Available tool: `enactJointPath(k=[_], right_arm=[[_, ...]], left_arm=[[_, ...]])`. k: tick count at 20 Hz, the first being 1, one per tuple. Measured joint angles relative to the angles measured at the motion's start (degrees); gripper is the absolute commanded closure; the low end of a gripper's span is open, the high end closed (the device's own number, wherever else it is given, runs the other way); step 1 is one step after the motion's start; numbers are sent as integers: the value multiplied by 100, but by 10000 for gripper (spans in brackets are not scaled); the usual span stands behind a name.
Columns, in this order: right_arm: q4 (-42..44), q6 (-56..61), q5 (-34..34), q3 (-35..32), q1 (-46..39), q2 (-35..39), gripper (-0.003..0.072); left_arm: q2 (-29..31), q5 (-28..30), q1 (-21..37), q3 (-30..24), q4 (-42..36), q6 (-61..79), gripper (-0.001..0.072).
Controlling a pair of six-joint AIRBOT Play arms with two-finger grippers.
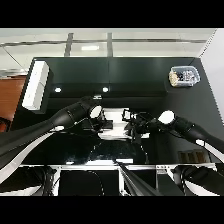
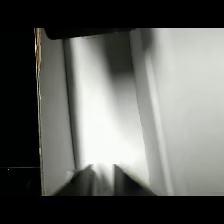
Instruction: Fold the box and place the chain.
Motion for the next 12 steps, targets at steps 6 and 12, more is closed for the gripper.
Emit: enactJointPath(k=[6, 12], right_arm=[[-658, 2756, 1296, 376, -866, 647, 673], [-2074, 5974, 2164, 487, -3139, 1292, 673]], left_arm=[[0, 4, 0, 0, -2, -4, 687], [0, 13, 0, 0, -4, -4, 687]])
